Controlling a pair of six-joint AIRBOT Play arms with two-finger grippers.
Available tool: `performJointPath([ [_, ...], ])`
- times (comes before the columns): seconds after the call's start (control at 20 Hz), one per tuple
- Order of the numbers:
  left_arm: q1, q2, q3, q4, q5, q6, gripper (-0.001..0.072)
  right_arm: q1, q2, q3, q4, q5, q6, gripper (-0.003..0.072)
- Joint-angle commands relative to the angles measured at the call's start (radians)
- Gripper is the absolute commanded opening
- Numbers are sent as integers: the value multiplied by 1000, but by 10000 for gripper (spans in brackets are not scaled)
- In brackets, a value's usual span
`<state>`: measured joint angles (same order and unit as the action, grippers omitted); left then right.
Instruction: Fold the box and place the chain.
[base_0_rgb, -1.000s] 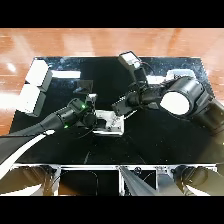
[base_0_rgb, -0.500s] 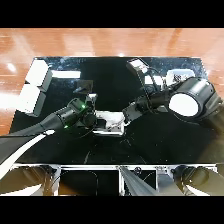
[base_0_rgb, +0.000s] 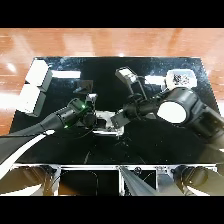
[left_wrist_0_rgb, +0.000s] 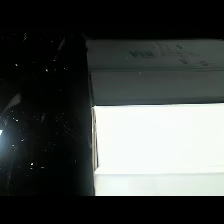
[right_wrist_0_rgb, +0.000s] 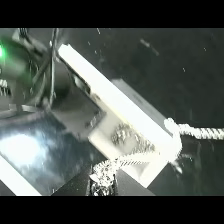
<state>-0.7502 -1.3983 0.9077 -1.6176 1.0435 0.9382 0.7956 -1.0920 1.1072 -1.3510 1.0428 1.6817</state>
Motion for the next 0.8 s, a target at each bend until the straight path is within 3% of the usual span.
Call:
performJointPath([
  [0.0, 0, 0, 1, 0, 0, 0, 22, 1, -59, -5, 8, -114, -2, 30],
  [0.2, 0, 0, 1, 1, 0, 0, 22, -1, -121, -5, 6, -136, -3, 30],
  [0.75, 0, 0, 1, 1, 0, 0, 23, -75, -122, 25, 46, -188, -23, 31],
])
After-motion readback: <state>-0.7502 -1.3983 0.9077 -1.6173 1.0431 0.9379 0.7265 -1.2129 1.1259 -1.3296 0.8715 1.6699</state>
